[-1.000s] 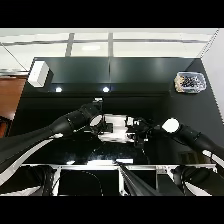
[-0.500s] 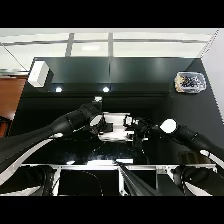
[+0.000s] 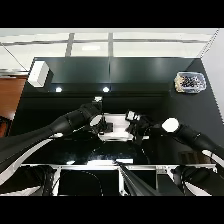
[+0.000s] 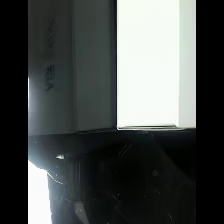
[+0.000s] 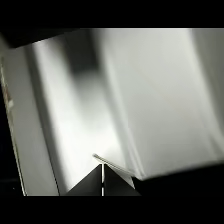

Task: Fold the box and place the chain.

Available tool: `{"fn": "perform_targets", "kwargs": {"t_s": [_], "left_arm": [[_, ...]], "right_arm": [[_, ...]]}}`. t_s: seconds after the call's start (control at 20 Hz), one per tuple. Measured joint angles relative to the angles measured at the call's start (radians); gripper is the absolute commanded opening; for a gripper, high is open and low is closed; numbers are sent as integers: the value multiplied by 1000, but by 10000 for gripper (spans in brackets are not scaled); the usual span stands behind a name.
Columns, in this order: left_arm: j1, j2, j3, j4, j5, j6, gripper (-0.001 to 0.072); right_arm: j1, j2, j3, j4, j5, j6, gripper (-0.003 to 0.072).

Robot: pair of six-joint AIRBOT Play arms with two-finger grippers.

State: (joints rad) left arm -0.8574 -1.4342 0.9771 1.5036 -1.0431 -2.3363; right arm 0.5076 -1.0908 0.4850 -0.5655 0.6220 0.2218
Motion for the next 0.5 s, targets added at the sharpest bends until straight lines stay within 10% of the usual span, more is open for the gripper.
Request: {"fn": "perform_targets", "kwargs": {"t_s": [0.5], "left_arm": [[0,0,0,2,-8,2,26]], "right_arm": [[-623,236,22,-388,314,911,8]]}}
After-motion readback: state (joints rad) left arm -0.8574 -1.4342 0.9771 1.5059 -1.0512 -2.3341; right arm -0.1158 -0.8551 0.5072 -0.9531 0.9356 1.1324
